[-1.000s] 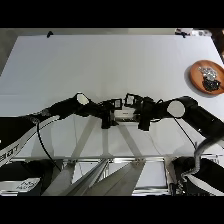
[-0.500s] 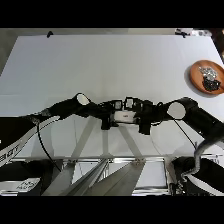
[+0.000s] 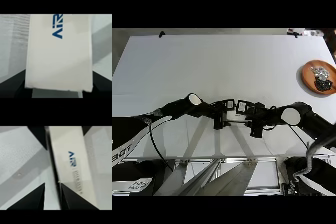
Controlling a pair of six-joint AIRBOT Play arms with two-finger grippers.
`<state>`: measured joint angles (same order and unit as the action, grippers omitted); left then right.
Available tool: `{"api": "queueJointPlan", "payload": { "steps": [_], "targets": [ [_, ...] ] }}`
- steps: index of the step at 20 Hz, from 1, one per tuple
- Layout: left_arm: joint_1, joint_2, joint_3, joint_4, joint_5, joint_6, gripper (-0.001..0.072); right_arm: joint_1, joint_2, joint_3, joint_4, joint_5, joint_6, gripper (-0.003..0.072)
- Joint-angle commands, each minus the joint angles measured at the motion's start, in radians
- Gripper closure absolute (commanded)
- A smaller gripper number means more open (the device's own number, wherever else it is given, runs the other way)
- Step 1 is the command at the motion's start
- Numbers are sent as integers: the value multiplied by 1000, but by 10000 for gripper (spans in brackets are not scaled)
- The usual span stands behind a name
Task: Fold the box and place the chain.
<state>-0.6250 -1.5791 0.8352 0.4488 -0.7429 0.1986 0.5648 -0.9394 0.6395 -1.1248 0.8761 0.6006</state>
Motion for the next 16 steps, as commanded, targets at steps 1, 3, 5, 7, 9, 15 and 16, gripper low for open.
{"api": "queueJointPlan", "payload": {
  "steps": [1, 3, 5, 7, 9, 15, 16],
  "targets": [
    [0, 0, 0, 8, -17, 7, 252, -44, 85, -1, -8, -51, 31, 478],
    [0, 0, 0, 9, -17, 7, 252, -62, 124, -1, -8, -50, 57, 479],
    [0, 0, 0, 8, -16, 7, 252, -62, 137, -2, 6, -61, 81, 491],
    [0, 0, 0, 8, -16, 7, 252, -61, 137, -22, 69, -135, 153, 600],
    [0, 0, 0, 8, -17, 7, 252, -41, 137, -82, 195, -269, 218, 676],
    [0, 0, 0, 8, -17, 7, 252, 141, 122, -240, 201, -660, 237, 677],
    [0, 0, 0, 8, -16, 7, 252, 143, 111, -244, 197, -685, 237, 677]
  ]
}}
